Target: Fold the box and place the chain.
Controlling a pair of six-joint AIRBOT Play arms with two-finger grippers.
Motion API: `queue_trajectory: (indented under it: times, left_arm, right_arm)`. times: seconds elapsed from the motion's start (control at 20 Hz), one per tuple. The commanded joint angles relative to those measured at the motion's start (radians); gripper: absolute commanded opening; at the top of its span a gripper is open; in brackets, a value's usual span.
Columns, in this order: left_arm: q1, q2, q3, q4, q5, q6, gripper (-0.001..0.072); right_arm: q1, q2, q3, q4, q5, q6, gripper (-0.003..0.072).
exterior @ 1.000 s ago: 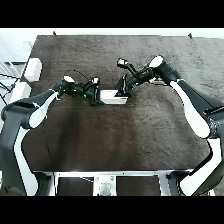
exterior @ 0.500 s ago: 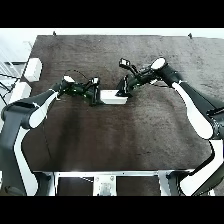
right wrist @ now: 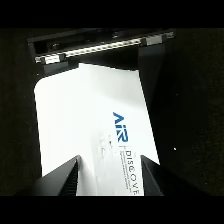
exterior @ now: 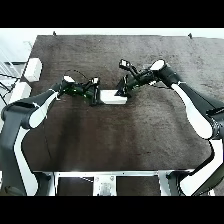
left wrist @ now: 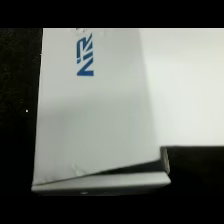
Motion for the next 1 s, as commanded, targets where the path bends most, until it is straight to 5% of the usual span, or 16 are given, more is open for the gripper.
queue_trajectory:
  times: [0.0, 0.25, 0.95]
  left_arm:
    - [-0.001, 0.000, 0.000, 0.000, 0.000, 0.000, 0.0419]
    - [-0.001, 0.000, 0.000, 0.000, 0.000, 0.000, 0.0419]
    - [-0.001, 0.000, 0.000, 0.000, 0.000, 0.000, 0.0419]
  right_arm:
    - [0.001, -0.002, -0.006, 0.002, 0.005, -0.004, 0.0435]
    - [0.000, 0.040, -0.044, 0.011, 0.046, -0.005, 0.0424]
    - [0.002, 0.048, -0.152, 0.062, -0.136, -0.138, 0.0415]
